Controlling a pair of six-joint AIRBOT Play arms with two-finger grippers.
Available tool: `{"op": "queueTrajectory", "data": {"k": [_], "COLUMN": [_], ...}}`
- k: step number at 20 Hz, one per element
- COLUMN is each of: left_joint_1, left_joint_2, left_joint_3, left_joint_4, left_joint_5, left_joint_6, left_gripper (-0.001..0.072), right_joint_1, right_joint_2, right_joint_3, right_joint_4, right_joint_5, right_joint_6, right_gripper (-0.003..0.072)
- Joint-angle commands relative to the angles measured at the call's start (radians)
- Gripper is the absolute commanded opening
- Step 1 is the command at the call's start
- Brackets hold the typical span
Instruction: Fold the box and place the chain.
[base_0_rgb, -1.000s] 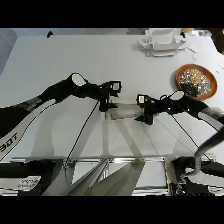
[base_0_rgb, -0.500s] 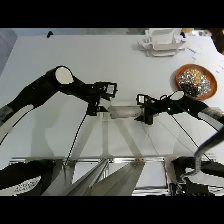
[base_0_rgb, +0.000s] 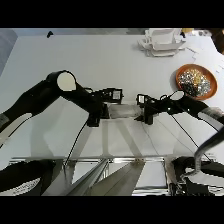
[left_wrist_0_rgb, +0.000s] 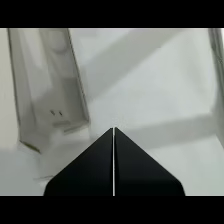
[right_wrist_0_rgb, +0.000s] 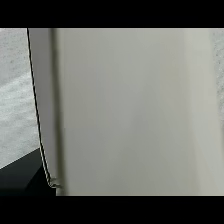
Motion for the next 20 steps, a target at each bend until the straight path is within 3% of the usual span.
{"op": "queueTrajectory", "data": {"k": [1, 4, 7, 13, 17, 20], "left_joint_1": [-0.045, -0.044, -0.044, -0.044, -0.044, -0.044], "left_joint_2": [-0.06, -0.14, -0.215, -0.297, -0.289, -0.217], "left_joint_3": [-0.002, -0.002, -0.002, -0.002, -0.002, -0.002], "left_joint_4": [-0.125, -0.3, -0.381, -0.413, -0.406, -0.314], "left_joint_5": [0.324, 0.581, 0.708, 0.691, 0.615, 0.563], "left_joint_6": [-0.034, -0.038, -0.114, -0.187, -0.187, -0.192], "left_gripper": [0.0004, 0.0008, 0.0008, 0.0007, 0.0004, 0.0003], "right_joint_1": [-0.001, -0.001, -0.001, -0.001, -0.001, -0.001], "right_joint_2": [0.001, 0.001, 0.001, 0.001, 0.001, 0.001], "right_joint_3": [0.0, 0.0, 0.0, 0.0, 0.0, 0.0], "right_joint_4": [0.0, 0.0, 0.0, 0.0, 0.0, 0.0], "right_joint_5": [0.0, 0.0, 0.0, 0.0, 0.0, 0.0], "right_joint_6": [0.0, 0.0, 0.0, 0.0, 0.0, 0.0], "right_gripper": [0.0315, 0.0315, 0.0315, 0.0315, 0.0315, 0.0315]}}
